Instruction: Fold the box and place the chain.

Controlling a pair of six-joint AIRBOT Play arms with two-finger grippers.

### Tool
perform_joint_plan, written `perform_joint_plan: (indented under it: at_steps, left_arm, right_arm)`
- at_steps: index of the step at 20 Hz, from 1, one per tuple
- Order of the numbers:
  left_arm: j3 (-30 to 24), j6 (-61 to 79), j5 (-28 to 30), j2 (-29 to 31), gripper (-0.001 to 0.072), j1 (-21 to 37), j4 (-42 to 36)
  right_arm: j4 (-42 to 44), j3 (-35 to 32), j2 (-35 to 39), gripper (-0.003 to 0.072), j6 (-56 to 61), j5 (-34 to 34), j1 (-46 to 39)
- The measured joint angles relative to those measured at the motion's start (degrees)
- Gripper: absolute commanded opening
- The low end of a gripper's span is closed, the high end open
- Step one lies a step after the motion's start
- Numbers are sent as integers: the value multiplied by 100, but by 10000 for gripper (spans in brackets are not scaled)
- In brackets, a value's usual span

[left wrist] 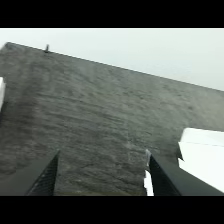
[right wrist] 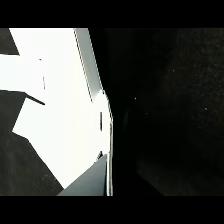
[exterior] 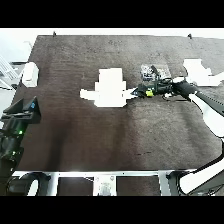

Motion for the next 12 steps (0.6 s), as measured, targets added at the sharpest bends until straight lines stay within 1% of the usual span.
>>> perform_joint_plan:
  at_steps: [3, 5, 6, 9, 12]
  left_arm:
    - [11, 39, -295, -26, 559, 0, 44]
    - [50, 48, -450, -197, 559, 0, 50]
    - [107, 52, -549, -372, 559, 0, 50]
    - [485, 59, -992, -1259, 559, 0, 116]
    - [1241, 57, -1510, -2597, 559, -2, 315]
  right_arm:
    - [-107, 116, -57, 13, 28, -35, 50]
    - [-168, 173, -83, 13, 33, -42, 70]
    - [-210, 197, -94, 13, 35, -44, 76]
    - [-339, 238, -118, 14, 42, -50, 92]
    - [-398, 258, -127, 13, 42, -52, 101]
